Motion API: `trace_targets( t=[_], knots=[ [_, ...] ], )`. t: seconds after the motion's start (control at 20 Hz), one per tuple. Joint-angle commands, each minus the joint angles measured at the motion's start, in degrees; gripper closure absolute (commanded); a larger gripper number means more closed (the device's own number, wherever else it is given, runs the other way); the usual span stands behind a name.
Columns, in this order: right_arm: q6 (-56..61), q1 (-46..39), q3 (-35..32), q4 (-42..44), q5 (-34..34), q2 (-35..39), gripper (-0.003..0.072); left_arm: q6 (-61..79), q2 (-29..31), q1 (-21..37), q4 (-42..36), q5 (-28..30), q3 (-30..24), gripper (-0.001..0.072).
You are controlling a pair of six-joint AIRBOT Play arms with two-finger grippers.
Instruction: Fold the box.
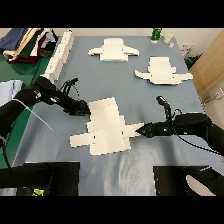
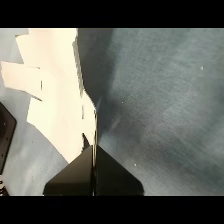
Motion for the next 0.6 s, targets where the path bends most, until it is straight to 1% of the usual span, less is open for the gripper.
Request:
trace_targets(
  t=[0.0, 0.15, 0.3, 0.35, 0.4, 0.55],
  knots=[
    [1.0, 0.1, -0.3, -0.1, 0.1, 0.4, 0.0686, 14.3, -8.2, 0.2, -11.8, 0.6, -0.4, 0.0233],
    [1.1, 0.1, -0.3, -0.3, -0.2, 0.4, 0.0686, 20.9, -14.6, 0.2, -15.7, -4.5, 2.9, 0.0234],
    [1.5, 0.0, -0.3, -0.6, -0.4, 0.4, 0.0686, 25.0, -17.0, 0.2, -19.4, -11.6, 6.5, 0.0245],
    [1.5, 0.0, -0.3, -0.6, -0.3, 0.4, 0.0686, 25.2, -17.2, 0.2, -19.2, -12.8, 7.1, 0.0382],
    [1.6, 0.0, -0.3, -0.6, -0.3, 0.4, 0.0686, 25.6, -17.2, 0.2, -18.6, -13.9, 7.1, 0.0421],
    [1.5, 0.0, -0.3, -0.6, -0.1, 0.4, 0.0686, 25.6, -17.9, 0.2, -16.6, -17.3, 7.0, 0.0422]
  ],
)
